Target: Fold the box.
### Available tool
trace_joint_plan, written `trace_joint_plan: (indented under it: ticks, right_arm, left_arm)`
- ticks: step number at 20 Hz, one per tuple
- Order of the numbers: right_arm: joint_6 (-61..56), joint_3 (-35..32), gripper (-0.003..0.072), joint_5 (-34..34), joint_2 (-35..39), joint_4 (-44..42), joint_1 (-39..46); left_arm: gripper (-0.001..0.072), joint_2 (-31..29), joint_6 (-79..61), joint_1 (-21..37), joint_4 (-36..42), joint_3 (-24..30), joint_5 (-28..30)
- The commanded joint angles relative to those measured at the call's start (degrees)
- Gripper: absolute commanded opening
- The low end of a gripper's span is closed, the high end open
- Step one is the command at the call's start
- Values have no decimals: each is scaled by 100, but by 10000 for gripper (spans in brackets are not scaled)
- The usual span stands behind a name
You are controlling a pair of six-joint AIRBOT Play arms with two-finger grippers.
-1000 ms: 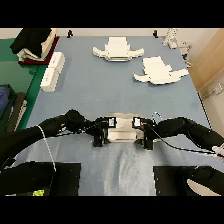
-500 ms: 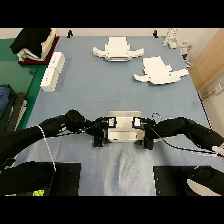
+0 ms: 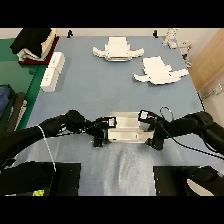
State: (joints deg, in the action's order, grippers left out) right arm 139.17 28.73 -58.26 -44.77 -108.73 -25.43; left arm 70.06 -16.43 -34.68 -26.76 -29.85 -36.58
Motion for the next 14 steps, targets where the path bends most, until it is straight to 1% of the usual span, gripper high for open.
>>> trace_joint_plan:
  ticks: [1,2,3,4,5,6,8,9,11,14]
  right_arm:
    - [-2192,308,674,-688,662,-170,0]
    - [-2754,304,577,-459,702,-721,0]
    - [-3178,295,418,-313,643,-1416,-2]
    - [-3442,293,277,-168,476,-2162,-33]
    - [-3650,293,273,111,260,-2579,-151]
    - [-3792,302,273,568,4,-2852,-378]
    - [-4197,369,273,1775,-529,-2900,-787]
    - [-4286,485,273,2155,-813,-2900,-859]
    - [-4321,868,272,2441,-1377,-2741,-811]
    - [-4321,1222,272,2479,-2192,-2603,-608]
  left_arm:
    - [459,2,-2,4,-4,-4,7]
    - [458,2,-2,4,-4,-4,7]
    - [458,2,-2,4,-4,-4,4]
    - [459,2,-2,4,-4,-4,4]
    - [459,2,-2,4,-4,-4,7]
    - [458,2,-2,4,-4,-4,7]
    - [458,2,-2,4,-4,-4,4]
    - [458,2,-2,4,-4,-4,7]
    - [459,2,-2,4,-4,-4,7]
    - [458,2,-2,2,-4,-4,4]
